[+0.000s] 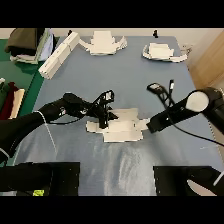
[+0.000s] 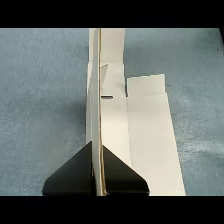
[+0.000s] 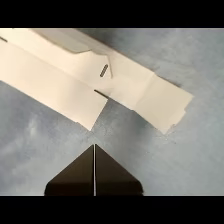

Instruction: Fold the box.

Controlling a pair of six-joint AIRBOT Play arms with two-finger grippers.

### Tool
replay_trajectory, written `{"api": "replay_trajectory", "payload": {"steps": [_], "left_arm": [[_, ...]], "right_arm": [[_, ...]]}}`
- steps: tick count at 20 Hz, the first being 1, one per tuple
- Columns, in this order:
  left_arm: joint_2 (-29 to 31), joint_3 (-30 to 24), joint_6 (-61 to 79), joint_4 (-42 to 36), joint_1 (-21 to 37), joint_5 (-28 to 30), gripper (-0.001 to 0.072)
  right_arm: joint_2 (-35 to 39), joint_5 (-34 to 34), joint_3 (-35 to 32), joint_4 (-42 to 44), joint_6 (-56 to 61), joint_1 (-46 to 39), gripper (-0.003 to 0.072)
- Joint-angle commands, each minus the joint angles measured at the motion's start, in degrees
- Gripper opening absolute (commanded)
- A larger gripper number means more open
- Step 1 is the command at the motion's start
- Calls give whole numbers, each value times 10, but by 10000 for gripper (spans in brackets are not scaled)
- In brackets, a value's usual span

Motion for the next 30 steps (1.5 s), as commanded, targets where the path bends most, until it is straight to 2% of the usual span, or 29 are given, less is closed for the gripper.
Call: {"api": "replay_trajectory", "payload": {"steps": [1, 2, 4, 5, 8, 10, 20, 24, 28, 30], "left_arm": [[0, 0, 0, 0, 0, -2, 14], [0, 0, 0, 0, 0, -1, 14], [0, 0, 0, 0, 0, -1, 14], [0, 0, 0, 0, 0, -1, 14], [0, 0, 0, 0, 0, -2, 14], [0, 0, 0, 0, 0, -2, 14], [0, 0, 0, 0, 0, -2, 14], [0, 0, 0, 0, 0, -1, 14], [0, 0, 0, 0, 0, -2, 14], [0, 0, 0, 0, 0, -2, 14]], "right_arm": [[1, -70, -57, -73, -31, 160, 6], [0, -120, -80, -90, -56, 207, 48], [-10, -225, -118, -133, -89, 276, 518], [-19, -259, -125, -151, -93, 293, 556], [-38, -306, -124, -191, -93, 300, 556], [-51, -305, -124, -224, -96, 300, 556], [-96, -305, -125, -265, -115, 299, 549], [-84, -313, -114, -311, -52, 299, 549], [-43, -313, -102, -376, 59, 299, 549], [-40, -309, -102, -378, 67, 299, 549]]}}
